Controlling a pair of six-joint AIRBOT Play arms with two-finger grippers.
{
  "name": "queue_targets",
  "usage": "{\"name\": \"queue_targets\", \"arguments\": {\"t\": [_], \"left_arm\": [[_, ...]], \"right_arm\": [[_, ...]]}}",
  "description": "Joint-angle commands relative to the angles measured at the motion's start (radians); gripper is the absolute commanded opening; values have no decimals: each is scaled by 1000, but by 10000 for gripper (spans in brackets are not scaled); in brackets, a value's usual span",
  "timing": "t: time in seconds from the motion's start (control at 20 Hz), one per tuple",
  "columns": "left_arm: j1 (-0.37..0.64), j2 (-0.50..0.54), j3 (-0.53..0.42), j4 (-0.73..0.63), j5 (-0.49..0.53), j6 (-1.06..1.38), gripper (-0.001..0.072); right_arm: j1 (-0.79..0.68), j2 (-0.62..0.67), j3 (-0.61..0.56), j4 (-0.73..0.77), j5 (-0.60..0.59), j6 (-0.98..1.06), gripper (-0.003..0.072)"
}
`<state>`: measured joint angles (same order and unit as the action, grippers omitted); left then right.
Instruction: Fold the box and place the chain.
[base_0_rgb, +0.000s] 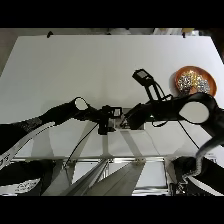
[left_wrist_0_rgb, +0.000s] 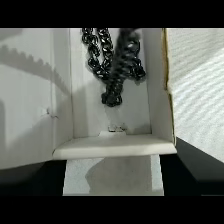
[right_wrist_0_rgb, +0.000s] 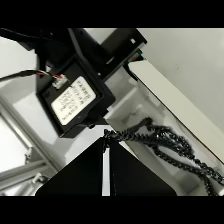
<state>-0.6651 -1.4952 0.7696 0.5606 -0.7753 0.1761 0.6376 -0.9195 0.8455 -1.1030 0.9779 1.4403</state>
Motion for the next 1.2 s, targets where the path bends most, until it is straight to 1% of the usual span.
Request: {"name": "queue_targets", "arguments": {"t": [0.0,0.05,0.1,0.2,0.25,0.35,0.45,0.65,0.75,0.9,0.95,1.0,1.05,1.1,1.15], "left_arm": [[1,1,0,0,0,0,272],[1,1,0,0,0,0,272],[1,1,0,0,0,0,272],[1,1,0,0,0,0,272],[1,1,0,0,0,0,272],[1,1,0,0,0,0,272],[1,1,0,0,0,0,272],[1,1,0,0,0,0,272],[1,1,0,0,0,0,272],[1,1,0,0,0,0,272],[1,1,0,0,0,0,272],[1,1,0,0,0,0,272],[1,1,0,0,0,0,272],[1,1,0,0,0,0,272],[1,1,0,0,0,0,272]], "right_arm": [[5,-49,-2,-29,9,0,115],[5,-49,-1,-29,9,-1,202],[4,-47,5,-34,15,-2,251],[-3,-43,45,-76,67,-1,257],[-23,-42,76,-93,103,-1,249],[-100,-42,134,-134,173,-1,96],[-198,-43,148,-162,206,-1,16],[-350,-66,141,-267,276,7,17],[-402,-89,111,-316,262,40,17],[-451,-134,25,-341,196,48,23],[-460,-159,-2,-354,175,48,100],[-461,-184,-21,-370,159,48,200],[-461,-209,-34,-387,151,48,275],[-461,-229,-37,-393,151,48,297],[-461,-249,-37,-393,144,48,297]]}}
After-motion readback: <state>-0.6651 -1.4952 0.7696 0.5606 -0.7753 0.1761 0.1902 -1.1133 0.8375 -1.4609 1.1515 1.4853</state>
